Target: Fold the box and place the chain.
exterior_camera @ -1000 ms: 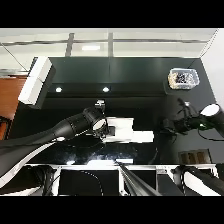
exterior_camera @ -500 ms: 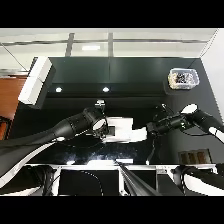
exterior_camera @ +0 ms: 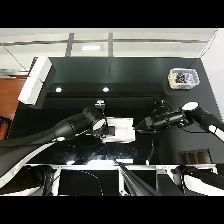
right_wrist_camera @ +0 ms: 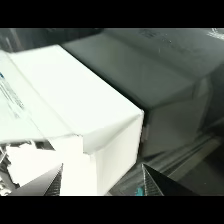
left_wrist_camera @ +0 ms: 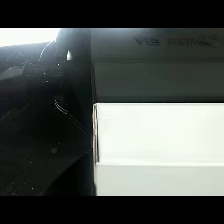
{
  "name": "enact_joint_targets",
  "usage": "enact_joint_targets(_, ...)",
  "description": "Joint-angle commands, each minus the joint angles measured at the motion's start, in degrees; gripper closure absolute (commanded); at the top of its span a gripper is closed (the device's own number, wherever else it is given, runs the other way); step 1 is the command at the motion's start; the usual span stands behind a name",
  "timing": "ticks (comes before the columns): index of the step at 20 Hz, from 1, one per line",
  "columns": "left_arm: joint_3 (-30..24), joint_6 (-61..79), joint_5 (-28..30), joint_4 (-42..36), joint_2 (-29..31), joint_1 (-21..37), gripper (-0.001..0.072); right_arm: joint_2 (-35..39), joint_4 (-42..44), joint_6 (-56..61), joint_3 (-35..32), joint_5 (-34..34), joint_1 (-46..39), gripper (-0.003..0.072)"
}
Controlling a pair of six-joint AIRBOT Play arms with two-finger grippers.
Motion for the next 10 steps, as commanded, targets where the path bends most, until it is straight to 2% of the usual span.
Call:
enact_joint_targets(1,0.04,0.02,0.02,0.0,-0.04,0.04,0.068,0.09,-1.81,6.01,2.78,-1.27,3.23,0.0107)
enact_joint_targets(4,0.04,0.02,0.02,0.02,-0.04,0.04,0.068,1.55,-7.06,12.57,6.56,-4.72,9.14,0.0125)
enact_joint_targets(8,0.04,0.02,0.02,0.0,-0.04,0.04,0.068,3.56,-25.53,29.42,10.21,-8.46,16.83,0.0125)
enact_joint_targets(10,0.04,0.02,0.04,0.0,-0.04,0.04,0.068,3.58,-29.18,34.01,11.06,-8.85,20.04,0.0126)
